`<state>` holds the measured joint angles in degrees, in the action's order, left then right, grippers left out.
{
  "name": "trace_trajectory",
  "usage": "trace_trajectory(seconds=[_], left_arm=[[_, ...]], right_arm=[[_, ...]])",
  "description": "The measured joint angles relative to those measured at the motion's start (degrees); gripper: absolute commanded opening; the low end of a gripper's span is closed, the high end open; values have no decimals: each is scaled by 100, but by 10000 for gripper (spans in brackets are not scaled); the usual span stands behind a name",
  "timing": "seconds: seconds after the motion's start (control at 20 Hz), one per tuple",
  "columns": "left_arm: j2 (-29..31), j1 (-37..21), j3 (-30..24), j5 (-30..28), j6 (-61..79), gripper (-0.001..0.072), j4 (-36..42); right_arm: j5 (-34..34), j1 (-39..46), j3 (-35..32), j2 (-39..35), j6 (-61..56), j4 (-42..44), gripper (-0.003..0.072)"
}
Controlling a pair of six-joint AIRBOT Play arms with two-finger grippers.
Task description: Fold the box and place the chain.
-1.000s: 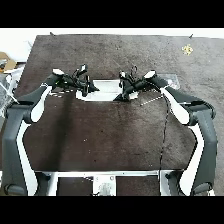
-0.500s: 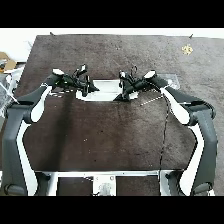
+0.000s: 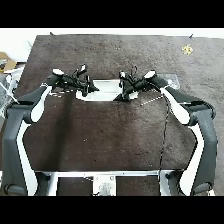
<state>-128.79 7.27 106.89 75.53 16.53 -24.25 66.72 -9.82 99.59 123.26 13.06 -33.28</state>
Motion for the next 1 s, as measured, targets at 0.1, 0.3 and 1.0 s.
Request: trace_trajectory(seconds=[0.1,0.3,1.0], left_arm=[[-2,0,0,2,0,152,22],[11,0,11,26,-7,243,140],[551,-756,52,1429,-1202,268,533]], right_arm=[[-2,0,0,0,0,0,508],[-66,-2,0,2,-11,24,508],[-15,0,0,2,-4,4,508]])
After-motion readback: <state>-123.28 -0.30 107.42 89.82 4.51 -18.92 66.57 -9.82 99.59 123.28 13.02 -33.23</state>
